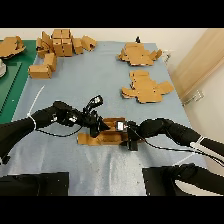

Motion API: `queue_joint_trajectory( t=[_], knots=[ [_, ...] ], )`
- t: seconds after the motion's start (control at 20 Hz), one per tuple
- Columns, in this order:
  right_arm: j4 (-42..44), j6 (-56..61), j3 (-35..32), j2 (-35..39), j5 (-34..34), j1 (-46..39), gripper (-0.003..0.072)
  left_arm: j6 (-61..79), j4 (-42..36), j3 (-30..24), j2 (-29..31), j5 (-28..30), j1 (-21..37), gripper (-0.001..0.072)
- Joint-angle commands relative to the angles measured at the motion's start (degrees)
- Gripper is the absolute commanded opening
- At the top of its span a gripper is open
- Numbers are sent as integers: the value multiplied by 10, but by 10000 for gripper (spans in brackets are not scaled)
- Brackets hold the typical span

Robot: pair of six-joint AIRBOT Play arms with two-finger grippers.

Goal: Fold the box.

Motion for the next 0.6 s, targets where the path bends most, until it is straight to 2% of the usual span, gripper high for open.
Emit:
queue_joint_trajectory(
  t=[0.0, 0.35, 0.4, 0.45, 0.55],
  knots=[
    [0, 0, 0, 0, -1, 0, 366, 0, 0, 0, 0, 0, 0, 12],
    [0, 0, 0, 0, -1, 0, 366, -18, -2, 0, 0, 1, 0, 28],
    [-1, 0, 0, 0, -1, 0, 366, -24, -3, 0, 0, 3, 0, 351],
    [0, 0, 0, 0, -1, 0, 366, -57, -7, 0, 0, 11, 1, 595],
    [-1, 0, 0, 0, -2, 0, 366, -108, 2, 2, 3, 11, 3, 617]
  ],
)
